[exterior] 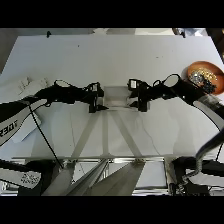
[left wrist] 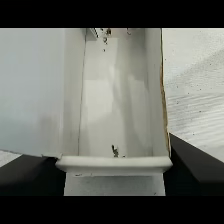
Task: Fold the box and place the chain.
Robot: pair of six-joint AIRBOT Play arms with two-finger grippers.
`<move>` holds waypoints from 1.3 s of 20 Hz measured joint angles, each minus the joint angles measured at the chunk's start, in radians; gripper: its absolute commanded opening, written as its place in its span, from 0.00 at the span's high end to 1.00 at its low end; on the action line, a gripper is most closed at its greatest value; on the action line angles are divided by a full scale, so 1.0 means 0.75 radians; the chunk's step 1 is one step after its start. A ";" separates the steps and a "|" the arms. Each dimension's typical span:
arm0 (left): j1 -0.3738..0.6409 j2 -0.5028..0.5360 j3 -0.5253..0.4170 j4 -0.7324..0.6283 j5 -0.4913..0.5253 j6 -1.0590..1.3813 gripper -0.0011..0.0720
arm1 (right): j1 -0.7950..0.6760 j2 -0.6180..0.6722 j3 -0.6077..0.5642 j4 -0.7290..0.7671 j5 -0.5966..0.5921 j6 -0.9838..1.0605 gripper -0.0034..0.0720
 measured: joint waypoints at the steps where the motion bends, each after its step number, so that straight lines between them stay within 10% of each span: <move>1: -0.001 0.000 0.000 0.001 -0.001 0.001 0.51 | 0.000 0.000 0.000 0.004 0.003 0.002 0.84; 14: -0.001 0.000 0.000 -0.001 -0.003 0.002 0.51 | 0.000 0.238 0.001 0.162 0.087 0.158 0.93; 26: -0.001 0.000 0.000 -0.001 -0.003 0.002 0.51 | -0.321 0.445 -0.079 -0.457 -0.014 1.111 0.94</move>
